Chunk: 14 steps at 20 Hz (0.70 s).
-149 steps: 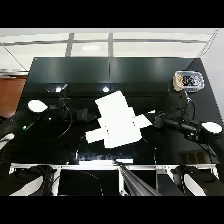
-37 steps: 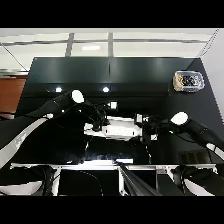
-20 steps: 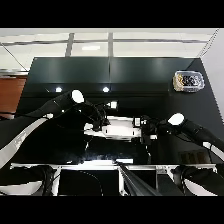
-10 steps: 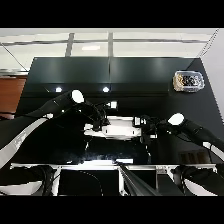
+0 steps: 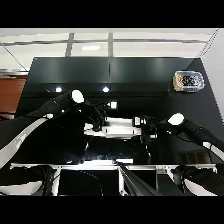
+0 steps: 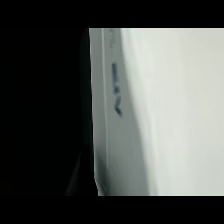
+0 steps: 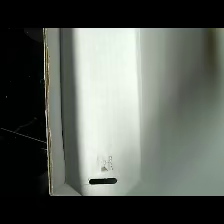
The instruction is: Fold the box and place the chain.
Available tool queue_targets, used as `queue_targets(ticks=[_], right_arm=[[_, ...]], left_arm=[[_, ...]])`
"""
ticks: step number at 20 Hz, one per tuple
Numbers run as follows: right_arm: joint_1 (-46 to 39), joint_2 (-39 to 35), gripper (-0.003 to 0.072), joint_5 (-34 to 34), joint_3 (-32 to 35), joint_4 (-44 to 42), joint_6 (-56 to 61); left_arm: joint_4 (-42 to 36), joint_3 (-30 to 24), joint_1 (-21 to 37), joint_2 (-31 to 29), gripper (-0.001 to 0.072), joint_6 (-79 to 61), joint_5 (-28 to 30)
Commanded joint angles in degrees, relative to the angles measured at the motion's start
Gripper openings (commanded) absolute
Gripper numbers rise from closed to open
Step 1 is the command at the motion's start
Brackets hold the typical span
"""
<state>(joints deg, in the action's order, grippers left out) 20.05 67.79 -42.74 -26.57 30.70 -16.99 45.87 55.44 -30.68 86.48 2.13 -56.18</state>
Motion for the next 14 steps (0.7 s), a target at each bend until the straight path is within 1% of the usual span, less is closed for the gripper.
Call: queue_targets(ticks=[1, 3, 5, 7, 8, 9, 10, 11, 12, 14], right_arm=[[0.1, 0.0, 0.0493, -0.1, 0.0, 0.0, -0.1], [0.1, 0.0, 0.0493, -0.1, 0.0, 0.1, -0.1], [0.1, 0.0, 0.0493, -0.6, 0.0, 0.5, -0.2], [0.1, 0.0, 0.0493, -0.9, 0.0, 0.9, -0.2], [0.1, 0.0, 0.0493, -0.9, 0.0, 0.9, -0.2], [0.1, 0.0, 0.0493, -0.9, 0.0, 0.9, -0.2], [0.1, 0.0, 0.0493, -0.9, 0.0, 0.9, -0.2], [0.1, 0.0, 0.0493, -0.9, 0.0, 0.9, -0.2], [0.1, 0.0, 0.0493, -0.9, 0.0, 0.9, -0.2], [0.1, 0.0, 0.0493, -0.9, 0.0, 0.9, -0.2]], left_arm=[[0.6, 0.1, 0.6, -1.4, 0.0357, -0.1, -1.5], [3.0, 0.1, 1.6, -3.9, 0.0357, 2.9, -2.8], [8.3, 0.1, 2.6, -7.4, 0.0357, 9.2, -4.7], [14.5, 0.1, 3.5, -11.1, 0.0353, 16.2, -8.8], [16.8, 0.1, 3.8, -12.8, 0.0312, 19.3, -10.7], [18.8, 0.1, 3.9, -14.5, 0.009, 22.4, -13.2], [19.9, 0.1, 3.9, -15.9, 0.0024, 23.2, -16.2], [19.9, 0.1, 3.9, -17.0, 0.0024, 25.7, -19.5], [19.3, 0.0, 3.7, -17.7, 0.0023, 30.4, -21.5], [15.3, -1.6, 2.1, -18.8, 0.0023, 42.1, -22.3]])
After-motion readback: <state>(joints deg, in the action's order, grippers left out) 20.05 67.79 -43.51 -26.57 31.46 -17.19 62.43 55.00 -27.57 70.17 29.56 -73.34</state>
